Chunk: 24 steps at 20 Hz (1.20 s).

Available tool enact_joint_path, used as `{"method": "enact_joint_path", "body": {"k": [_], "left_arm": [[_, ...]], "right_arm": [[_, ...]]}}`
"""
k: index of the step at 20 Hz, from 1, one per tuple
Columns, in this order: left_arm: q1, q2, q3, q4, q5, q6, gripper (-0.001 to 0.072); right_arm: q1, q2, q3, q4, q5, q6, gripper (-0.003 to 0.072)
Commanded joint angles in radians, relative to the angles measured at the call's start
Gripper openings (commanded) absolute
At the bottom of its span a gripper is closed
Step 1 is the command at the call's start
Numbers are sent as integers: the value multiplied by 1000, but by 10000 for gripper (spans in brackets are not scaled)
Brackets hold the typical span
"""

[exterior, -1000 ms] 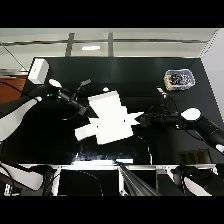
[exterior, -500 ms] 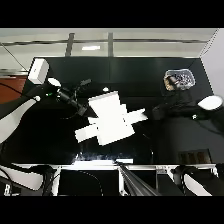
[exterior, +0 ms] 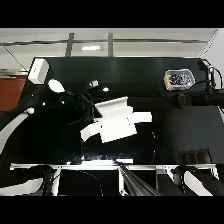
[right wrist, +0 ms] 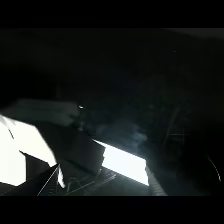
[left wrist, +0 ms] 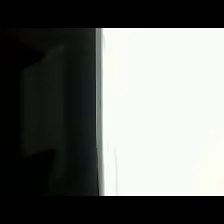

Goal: Fold the box and place the chain.

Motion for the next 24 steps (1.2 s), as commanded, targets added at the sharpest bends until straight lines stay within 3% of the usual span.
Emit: {"method": "enact_joint_path", "body": {"k": [1,3,6,10,13,21,24], "left_arm": [[-106,93,-101,80,262,124,24],[-132,84,-111,87,293,115,24],[-133,65,-112,92,290,112,26],[-135,52,-114,94,274,210,24],[-135,51,-113,68,271,262,24],[-133,51,-113,64,270,262,25],[-133,51,-113,64,270,262,25]], "right_arm": [[10,1,0,-105,36,6,623],[50,1,-16,-184,30,6,623],[125,0,-68,-170,5,-27,623],[286,0,-201,-84,-124,-377,623],[378,0,-264,7,-226,-501,623],[505,-1,-310,14,-218,-625,623],[556,-1,-370,13,-286,-684,623]]}}
